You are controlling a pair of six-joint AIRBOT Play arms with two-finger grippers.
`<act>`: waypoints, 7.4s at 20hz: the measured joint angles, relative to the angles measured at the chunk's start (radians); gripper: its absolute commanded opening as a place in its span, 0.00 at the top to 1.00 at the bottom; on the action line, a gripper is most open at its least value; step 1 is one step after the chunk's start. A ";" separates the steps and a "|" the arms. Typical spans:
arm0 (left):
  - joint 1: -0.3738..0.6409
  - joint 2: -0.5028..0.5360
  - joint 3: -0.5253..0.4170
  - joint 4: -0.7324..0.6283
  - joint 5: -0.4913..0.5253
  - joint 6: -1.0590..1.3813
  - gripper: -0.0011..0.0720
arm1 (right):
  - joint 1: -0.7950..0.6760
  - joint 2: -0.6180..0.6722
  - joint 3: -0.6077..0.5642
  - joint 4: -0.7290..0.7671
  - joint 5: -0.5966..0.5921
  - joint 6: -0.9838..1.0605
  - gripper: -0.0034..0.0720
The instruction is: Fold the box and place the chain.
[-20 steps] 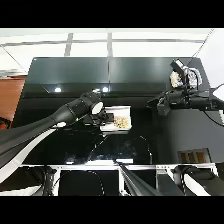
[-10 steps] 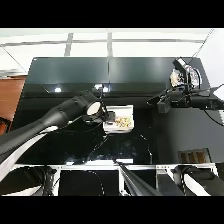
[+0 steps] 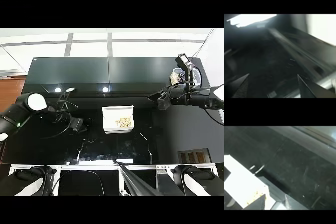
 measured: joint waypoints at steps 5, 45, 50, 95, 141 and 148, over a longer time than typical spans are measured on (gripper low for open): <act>0.020 -0.001 -0.145 -0.265 0.156 0.843 0.01 | 0.000 0.000 0.000 -0.014 -0.006 0.000 0.57; -0.112 -0.344 -0.021 -0.517 0.341 1.424 0.01 | 0.000 0.000 0.000 -0.019 0.006 0.015 0.57; -0.121 -0.344 -0.018 -0.545 0.344 1.451 0.01 | 0.000 0.000 0.000 -0.019 0.005 0.015 0.57; -0.162 -0.344 -0.013 -0.605 0.380 1.528 0.35 | 0.336 -0.311 0.058 -0.070 0.013 -0.490 0.09; -0.162 -0.344 -0.013 -0.606 0.378 1.528 0.35 | 0.369 -0.305 0.037 -0.150 0.048 -0.408 0.52; -0.162 -0.344 -0.013 -0.605 0.380 1.527 0.35 | 0.270 -0.192 0.021 -0.054 0.127 -0.092 0.93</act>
